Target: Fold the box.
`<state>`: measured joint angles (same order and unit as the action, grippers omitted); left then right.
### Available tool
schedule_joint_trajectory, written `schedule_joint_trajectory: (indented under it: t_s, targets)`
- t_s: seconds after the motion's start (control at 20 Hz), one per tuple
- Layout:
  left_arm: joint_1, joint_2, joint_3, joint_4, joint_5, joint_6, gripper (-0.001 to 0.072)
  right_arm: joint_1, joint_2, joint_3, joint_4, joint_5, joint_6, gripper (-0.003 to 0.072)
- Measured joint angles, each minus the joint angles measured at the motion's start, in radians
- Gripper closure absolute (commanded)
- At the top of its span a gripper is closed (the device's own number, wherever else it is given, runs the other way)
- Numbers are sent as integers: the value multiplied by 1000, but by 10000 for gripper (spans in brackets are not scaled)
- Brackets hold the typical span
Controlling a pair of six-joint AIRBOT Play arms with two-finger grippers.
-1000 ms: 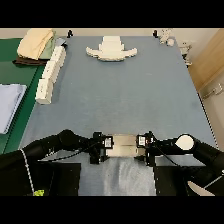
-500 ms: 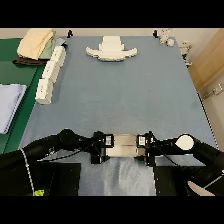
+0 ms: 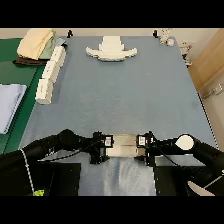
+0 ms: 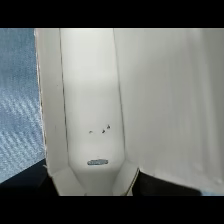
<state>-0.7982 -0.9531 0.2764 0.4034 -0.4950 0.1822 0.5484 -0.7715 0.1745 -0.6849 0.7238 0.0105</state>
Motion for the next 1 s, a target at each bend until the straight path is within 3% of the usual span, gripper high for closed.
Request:
schedule_joint_trajectory:
  t_s: [1.0]
  targets:
    - [0,0,0,1,14,-15,198,0,-1,2,0,-11,0,160]
